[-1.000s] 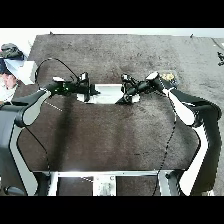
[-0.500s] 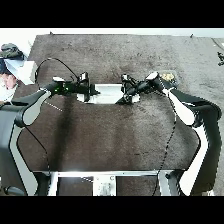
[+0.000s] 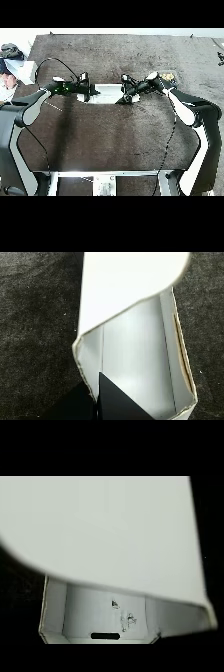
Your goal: Fold the box and place the chain.
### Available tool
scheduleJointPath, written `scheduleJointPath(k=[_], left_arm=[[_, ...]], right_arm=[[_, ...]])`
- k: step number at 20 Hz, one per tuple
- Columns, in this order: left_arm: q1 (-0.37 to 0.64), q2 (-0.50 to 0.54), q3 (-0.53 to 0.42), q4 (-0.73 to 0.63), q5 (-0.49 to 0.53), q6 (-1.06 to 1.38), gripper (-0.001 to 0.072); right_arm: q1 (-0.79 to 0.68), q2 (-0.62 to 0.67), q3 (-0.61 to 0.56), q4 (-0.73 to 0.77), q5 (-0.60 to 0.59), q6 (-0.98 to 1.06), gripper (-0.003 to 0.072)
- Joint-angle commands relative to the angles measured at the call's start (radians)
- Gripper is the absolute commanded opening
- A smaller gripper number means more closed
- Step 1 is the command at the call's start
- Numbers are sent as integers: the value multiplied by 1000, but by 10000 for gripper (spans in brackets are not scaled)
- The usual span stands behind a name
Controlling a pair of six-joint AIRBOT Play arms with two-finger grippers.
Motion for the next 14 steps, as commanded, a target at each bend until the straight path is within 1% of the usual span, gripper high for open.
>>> scheduleJointPath(k=[1, 4, 5, 14], left_arm=[[0, 0, 0, 0, 0, 0, 11], [0, 0, 0, 0, 0, 0, 11], [0, 0, 0, 0, 0, 0, 11], [0, 0, 0, 0, 0, 0, 11]], right_arm=[[0, -1, 0, -8, -10, 0, 525], [0, -1, 0, -29, -11, 0, 523], [0, -1, 0, -51, -10, 1, 451], [0, 0, 0, -45, -10, 1, 451]])
